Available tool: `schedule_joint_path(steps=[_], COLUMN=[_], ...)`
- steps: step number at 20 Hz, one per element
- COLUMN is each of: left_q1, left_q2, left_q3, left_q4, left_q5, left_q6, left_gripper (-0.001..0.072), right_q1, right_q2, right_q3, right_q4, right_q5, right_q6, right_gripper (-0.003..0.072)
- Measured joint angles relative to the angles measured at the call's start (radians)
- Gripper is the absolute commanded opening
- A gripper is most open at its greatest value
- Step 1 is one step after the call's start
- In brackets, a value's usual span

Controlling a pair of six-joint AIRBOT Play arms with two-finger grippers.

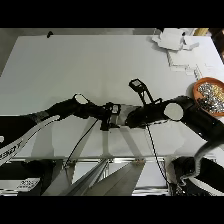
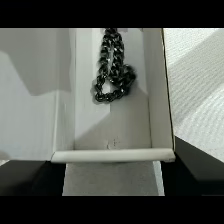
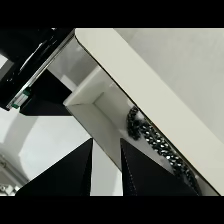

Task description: Fold the box and place the chain.

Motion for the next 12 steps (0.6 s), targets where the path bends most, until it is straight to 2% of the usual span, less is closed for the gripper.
schedule_joint_path(steps=[4,5,6,8,9,12], left_q1=[0.0,0.0,0.0,0.0,0.0,0.0], left_q2=[0.0,0.0,0.0,0.0,0.0,0.0], left_q3=[0.0,0.0,0.0,0.0,0.0,0.0], left_q4=[0.0,0.0,0.0,0.0,0.0,0.0], left_q5=[0.0,0.0,0.0,0.0,0.0,0.0], left_q6=[0.0,0.0,0.0,0.0,0.0,0.0], left_gripper=[0.0432,0.0432,0.0432,0.0432,0.0432,0.0432], right_q1=[0.0,-0.003,-0.014,-0.064,-0.099,-0.198], right_q2=[0.077,0.101,0.121,0.148,0.157,0.17], right_q3=[0.011,0.013,0.013,0.014,0.013,-0.007], right_q4=[-0.108,-0.158,-0.203,-0.28,-0.302,-0.34], right_q5=[0.095,0.132,0.168,0.229,0.246,0.25], right_q6=[0.003,0.001,-0.013,-0.087,-0.143,-0.318], right_gripper=[0.0192,0.0158,0.0154,0.0145,0.011,0.0117])
